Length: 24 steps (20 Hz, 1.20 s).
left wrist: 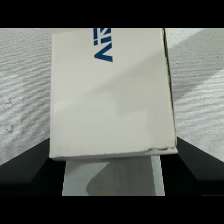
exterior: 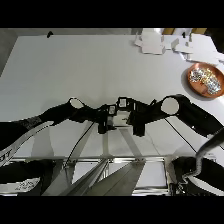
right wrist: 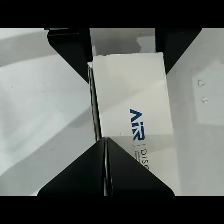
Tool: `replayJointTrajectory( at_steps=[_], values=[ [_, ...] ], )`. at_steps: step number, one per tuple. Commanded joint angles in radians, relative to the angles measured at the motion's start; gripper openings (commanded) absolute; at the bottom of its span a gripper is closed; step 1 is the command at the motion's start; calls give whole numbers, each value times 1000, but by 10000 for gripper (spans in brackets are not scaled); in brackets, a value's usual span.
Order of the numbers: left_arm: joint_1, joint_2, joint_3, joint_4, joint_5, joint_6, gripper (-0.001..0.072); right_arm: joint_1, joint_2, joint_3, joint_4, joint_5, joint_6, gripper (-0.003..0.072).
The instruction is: Fold the box and place the chain.
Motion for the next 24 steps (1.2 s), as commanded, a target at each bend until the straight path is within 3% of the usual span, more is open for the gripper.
replayJointTrajectory(
  at_steps=[1,13,19,24],
  values=[
    [1,0,0,-1,1,0,209,0,-11,-19,-15,8,0,12],
    [1,0,0,0,1,0,209,0,-74,-66,-15,1,4,13],
    [1,0,0,0,1,0,209,-34,53,-47,-33,-26,53,13],
    [0,0,0,0,0,0,209,-209,224,-14,-92,-11,237,13]
  ],
)
